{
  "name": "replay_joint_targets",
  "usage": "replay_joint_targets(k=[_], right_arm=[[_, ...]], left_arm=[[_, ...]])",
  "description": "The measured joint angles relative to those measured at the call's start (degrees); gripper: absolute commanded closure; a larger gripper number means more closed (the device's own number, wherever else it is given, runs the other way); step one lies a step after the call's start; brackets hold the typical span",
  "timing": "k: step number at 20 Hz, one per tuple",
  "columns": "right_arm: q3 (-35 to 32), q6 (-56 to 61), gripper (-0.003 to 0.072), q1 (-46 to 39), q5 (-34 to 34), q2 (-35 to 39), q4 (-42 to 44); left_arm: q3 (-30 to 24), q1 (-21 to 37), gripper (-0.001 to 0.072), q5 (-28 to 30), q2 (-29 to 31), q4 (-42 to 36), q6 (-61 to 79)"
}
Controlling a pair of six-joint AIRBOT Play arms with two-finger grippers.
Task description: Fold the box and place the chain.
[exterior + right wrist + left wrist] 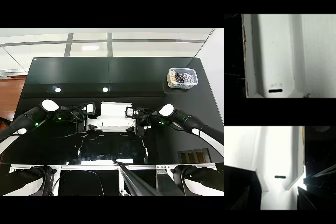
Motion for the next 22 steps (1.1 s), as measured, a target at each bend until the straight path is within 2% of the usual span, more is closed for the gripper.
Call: replay_joint_targets(k=[1, 2, 4, 7, 8, 21, 22], right_arm=[[0.0, 0.0, 0.0208, 0.0, 0.02, 0.02, 0.0], [0.0, 0.0, 0.0207, 0.0, 0.0, 0.0, 0.0], [0.0, 0.0, 0.0207, 0.0, 0.0, 0.0, -0.02], [0.0, -0.02, 0.0208, 0.0, 0.02, 0.02, -0.02], [-0.02, -0.02, 0.0207, 0.0, 0.02, 0.02, -0.02], [0.0, -0.04, 0.0208, 0.0, 0.02, 0.0, -0.04], [0.0, -0.04, 0.0207, 0.0, 0.02, 0.02, -0.04]], left_arm=[[0.17, -0.15, 0.0068, -0.28, -0.42, 0.02, -0.02], [0.31, -0.22, 0.0154, -0.55, -0.72, 0.17, -0.09], [0.5, -0.39, 0.0408, -1.31, -1.11, 0.28, -0.31], [0.61, -0.96, 0.0442, -1.33, -1.62, -0.31, -0.52], [0.61, -1.33, 0.0493, -1.42, -1.79, -0.96, -0.52], [0.79, -5.51, 0.0492, 0.94, -4.28, -10.62, -0.72], [0.87, -5.86, 0.0544, 1.25, -4.46, -10.8, -0.79]])
